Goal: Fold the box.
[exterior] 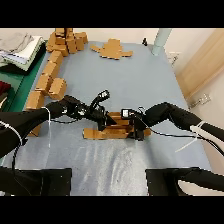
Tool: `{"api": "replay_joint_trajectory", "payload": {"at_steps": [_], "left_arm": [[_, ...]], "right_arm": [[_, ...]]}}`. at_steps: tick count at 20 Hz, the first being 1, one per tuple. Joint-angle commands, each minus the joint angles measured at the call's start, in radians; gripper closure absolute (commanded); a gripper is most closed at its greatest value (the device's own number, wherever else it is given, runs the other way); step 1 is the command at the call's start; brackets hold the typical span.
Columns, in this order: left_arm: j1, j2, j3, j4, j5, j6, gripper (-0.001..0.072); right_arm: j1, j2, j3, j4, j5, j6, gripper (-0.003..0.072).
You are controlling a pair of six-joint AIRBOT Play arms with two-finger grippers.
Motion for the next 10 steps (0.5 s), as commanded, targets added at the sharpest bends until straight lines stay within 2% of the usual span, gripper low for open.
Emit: {"api": "replay_joint_trajectory", "payload": {"at_steps": [1,10], "left_arm": [[0.0,-0.001,0.0,0.001,-0.001,0.0,0.0698],[0.0,-0.001,0.0,0.001,-0.001,0.0,0.0698]], "right_arm": [[-0.006,-0.032,0.02,0.004,-0.017,0.0,0.0091],[-0.005,-0.042,0.018,0.002,-0.015,0.0,0.0094]]}}
